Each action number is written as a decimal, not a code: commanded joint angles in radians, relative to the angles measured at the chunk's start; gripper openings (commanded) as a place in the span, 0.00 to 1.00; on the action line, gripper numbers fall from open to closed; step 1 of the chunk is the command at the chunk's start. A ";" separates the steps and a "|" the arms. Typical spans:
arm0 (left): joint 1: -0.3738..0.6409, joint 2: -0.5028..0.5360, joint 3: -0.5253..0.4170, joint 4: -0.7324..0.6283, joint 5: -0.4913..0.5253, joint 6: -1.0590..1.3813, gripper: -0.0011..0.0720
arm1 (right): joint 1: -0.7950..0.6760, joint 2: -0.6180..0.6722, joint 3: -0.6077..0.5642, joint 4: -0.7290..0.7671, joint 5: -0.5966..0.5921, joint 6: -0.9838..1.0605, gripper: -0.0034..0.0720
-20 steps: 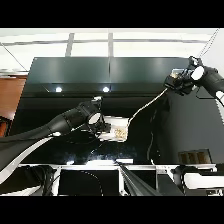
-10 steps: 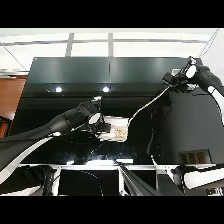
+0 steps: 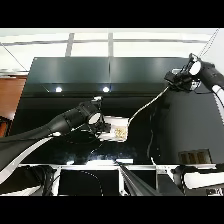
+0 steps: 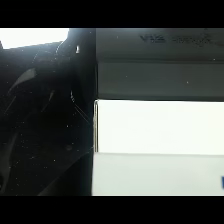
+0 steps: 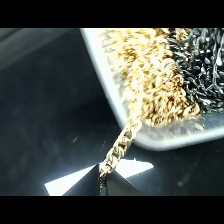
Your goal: Fold the box and place the chain.
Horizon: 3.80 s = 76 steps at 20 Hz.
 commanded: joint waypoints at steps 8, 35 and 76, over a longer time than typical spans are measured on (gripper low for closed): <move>0.001 0.000 0.000 0.000 0.001 0.000 0.06 | 0.027 0.646 0.033 0.174 0.273 -0.398 0.06; 0.000 0.000 0.000 0.000 0.000 0.000 0.06 | 0.620 0.551 -0.388 0.684 0.201 -0.474 0.06; 0.001 0.000 0.000 0.000 0.000 0.000 0.06 | 0.460 0.491 -0.457 0.581 0.298 -0.455 0.56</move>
